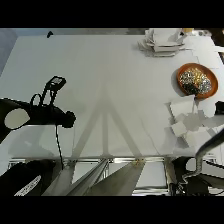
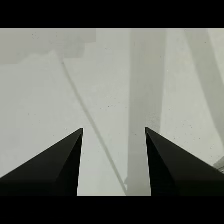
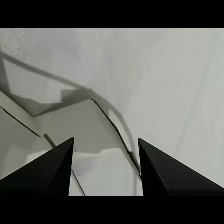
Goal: Fold the box and place the chain.
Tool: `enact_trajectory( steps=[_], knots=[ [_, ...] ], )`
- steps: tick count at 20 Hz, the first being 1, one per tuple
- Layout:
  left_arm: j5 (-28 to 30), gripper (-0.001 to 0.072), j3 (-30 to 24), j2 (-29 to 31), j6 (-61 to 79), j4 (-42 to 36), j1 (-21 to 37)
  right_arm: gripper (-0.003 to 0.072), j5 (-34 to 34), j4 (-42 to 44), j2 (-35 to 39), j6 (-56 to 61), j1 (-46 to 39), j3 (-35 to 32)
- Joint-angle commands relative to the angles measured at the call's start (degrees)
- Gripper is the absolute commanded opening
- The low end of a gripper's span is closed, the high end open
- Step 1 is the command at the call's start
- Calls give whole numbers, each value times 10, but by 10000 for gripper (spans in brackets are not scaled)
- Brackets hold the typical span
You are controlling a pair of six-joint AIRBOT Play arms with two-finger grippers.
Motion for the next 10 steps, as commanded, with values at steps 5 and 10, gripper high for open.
enact_trajectory(
  steps=[5, 10],
  knots=[
    [0, 431, 0, 0, 0, 0, 0, 290, -12, -49, 0, 62, -2, -16],
    [0, 431, 0, 0, 0, 0, 0, 259, -16, -50, -3, 62, -2, -30]
  ],
)
